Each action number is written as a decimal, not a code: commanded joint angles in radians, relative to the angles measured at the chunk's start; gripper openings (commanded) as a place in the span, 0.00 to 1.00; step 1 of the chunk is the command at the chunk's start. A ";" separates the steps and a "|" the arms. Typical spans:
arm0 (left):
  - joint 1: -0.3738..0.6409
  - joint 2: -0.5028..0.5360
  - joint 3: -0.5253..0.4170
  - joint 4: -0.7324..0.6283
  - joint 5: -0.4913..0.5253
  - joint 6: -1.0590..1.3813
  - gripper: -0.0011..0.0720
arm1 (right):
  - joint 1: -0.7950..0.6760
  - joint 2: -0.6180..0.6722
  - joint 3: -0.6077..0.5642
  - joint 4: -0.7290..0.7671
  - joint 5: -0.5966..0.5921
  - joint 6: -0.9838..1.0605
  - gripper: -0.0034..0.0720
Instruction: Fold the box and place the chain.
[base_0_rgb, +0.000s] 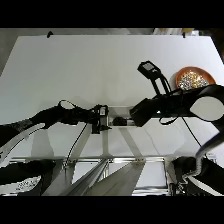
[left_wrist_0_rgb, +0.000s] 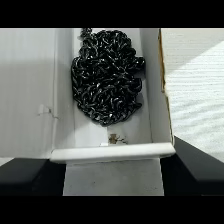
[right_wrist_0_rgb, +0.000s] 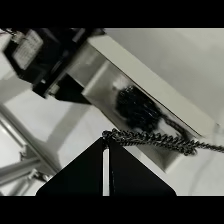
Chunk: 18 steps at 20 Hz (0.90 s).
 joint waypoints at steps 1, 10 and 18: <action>0.000 0.001 0.001 0.000 0.000 0.000 0.36 | 0.052 -0.036 -0.001 0.030 -0.079 0.004 0.07; 0.000 0.001 0.001 0.000 0.000 0.000 0.36 | 0.041 -0.170 0.016 0.021 -0.061 0.024 0.35; 0.000 0.001 0.001 0.000 0.000 0.000 0.36 | -0.306 -0.215 0.142 -0.239 0.064 0.052 0.07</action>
